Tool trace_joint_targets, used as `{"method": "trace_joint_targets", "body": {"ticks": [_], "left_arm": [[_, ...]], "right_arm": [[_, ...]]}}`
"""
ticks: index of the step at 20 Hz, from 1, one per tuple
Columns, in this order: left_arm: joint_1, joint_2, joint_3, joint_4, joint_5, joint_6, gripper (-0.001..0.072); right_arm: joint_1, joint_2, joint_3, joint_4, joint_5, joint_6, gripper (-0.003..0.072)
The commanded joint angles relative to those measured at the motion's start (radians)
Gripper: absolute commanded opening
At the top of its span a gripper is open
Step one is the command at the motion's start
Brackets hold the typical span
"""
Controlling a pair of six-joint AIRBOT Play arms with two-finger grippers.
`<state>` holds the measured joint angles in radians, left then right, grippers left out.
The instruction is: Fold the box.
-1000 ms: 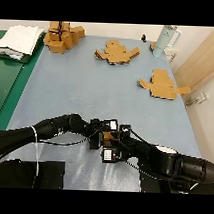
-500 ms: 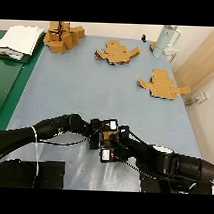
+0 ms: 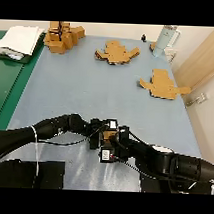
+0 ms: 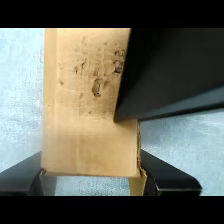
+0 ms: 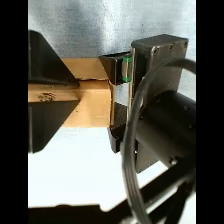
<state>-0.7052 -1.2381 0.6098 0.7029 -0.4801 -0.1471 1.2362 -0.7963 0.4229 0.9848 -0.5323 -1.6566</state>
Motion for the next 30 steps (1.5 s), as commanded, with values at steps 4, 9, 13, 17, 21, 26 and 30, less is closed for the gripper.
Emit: {"method": "trace_joint_targets", "body": {"ticks": [4,9,13,17,21,26,30], "left_arm": [[0.001,0.001,0.000,0.000,-0.001,0.000,0.0516],[0.001,0.000,0.000,0.000,-0.001,0.000,0.0516],[0.001,0.000,0.000,0.000,-0.001,0.000,0.0516],[0.001,0.000,0.000,0.000,-0.002,0.001,0.0516],[0.001,0.001,0.000,0.000,-0.002,0.001,0.0516],[0.001,0.000,0.000,0.000,-0.001,0.001,0.0516],[0.001,0.000,0.000,0.000,-0.001,0.000,0.0516]], "right_arm": [[0.000,0.000,0.000,0.036,0.000,0.000,0.0117],[0.000,0.013,0.000,0.053,-0.003,0.000,0.0190],[0.000,0.081,0.000,0.053,-0.063,0.000,0.0242],[-0.003,0.099,0.000,0.052,-0.127,0.000,0.0005],[-0.003,0.070,0.000,0.055,-0.115,0.000,0.0005],[-0.002,0.035,0.000,0.060,-0.096,0.000,0.0005],[-0.002,0.035,0.000,0.071,-0.096,0.000,0.0005]]}}
